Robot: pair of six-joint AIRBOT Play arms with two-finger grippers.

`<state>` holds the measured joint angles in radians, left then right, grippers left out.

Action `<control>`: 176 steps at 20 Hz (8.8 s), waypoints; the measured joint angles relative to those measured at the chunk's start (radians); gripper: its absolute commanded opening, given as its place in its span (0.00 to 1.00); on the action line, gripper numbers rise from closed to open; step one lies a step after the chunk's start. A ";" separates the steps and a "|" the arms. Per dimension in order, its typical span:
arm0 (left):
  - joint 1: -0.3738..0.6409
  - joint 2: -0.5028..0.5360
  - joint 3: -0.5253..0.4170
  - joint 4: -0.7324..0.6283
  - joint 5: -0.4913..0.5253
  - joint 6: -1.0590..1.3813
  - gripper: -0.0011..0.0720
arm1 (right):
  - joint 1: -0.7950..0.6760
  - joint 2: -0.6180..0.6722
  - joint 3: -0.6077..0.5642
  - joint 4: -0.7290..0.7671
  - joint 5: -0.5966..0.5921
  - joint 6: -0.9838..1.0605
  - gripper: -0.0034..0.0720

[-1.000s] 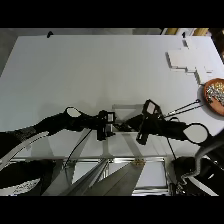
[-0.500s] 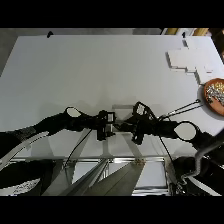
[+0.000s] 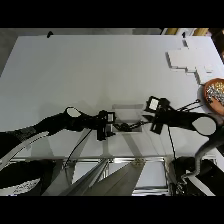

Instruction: Fold the box and place the chain.

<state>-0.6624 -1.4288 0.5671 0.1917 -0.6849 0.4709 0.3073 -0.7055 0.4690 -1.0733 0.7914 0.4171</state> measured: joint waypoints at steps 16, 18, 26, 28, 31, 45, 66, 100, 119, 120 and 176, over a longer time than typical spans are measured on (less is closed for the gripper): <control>0.000 0.000 0.000 0.000 0.000 0.000 0.36 | -0.134 -0.252 -0.070 0.087 0.010 -0.473 0.29; 0.000 0.000 0.000 0.000 0.000 0.000 0.36 | -0.134 -0.278 -0.071 0.111 0.002 -0.518 0.28; 0.000 0.000 0.000 0.000 0.000 0.000 0.36 | -0.133 -0.333 -0.071 0.180 -0.018 -0.623 0.08; 0.000 0.000 0.000 0.000 0.000 0.000 0.36 | -0.133 -0.332 -0.071 0.166 -0.018 -0.624 0.07; 0.000 0.000 0.000 0.000 0.000 0.000 0.36 | -0.133 -0.294 -0.071 0.099 -0.013 -0.566 0.07; 0.000 0.000 0.000 0.000 0.000 0.000 0.36 | -0.090 0.051 -0.072 0.500 0.243 -0.225 0.07; 0.000 0.000 0.000 0.000 0.000 0.000 0.36 | -0.006 -0.010 -0.020 0.343 0.074 -0.097 0.31; 0.000 0.000 0.000 0.000 0.000 0.000 0.36 | -0.034 -0.291 -0.096 0.093 0.055 -0.398 0.07; 0.000 0.000 0.000 0.000 0.000 0.000 0.36 | 0.111 0.053 -0.097 0.560 0.026 -0.148 0.07; 0.000 0.000 0.000 0.000 0.000 0.000 0.36 | 0.148 0.032 -0.097 0.578 -0.017 -0.149 0.07; 0.000 0.000 0.000 0.000 0.000 0.000 0.36 | -0.116 -0.192 -0.168 0.282 -0.020 -0.537 0.07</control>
<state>-0.6624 -1.4288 0.5671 0.1917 -0.6849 0.4709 0.1917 -0.8974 0.3012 -0.7910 0.7715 -0.1200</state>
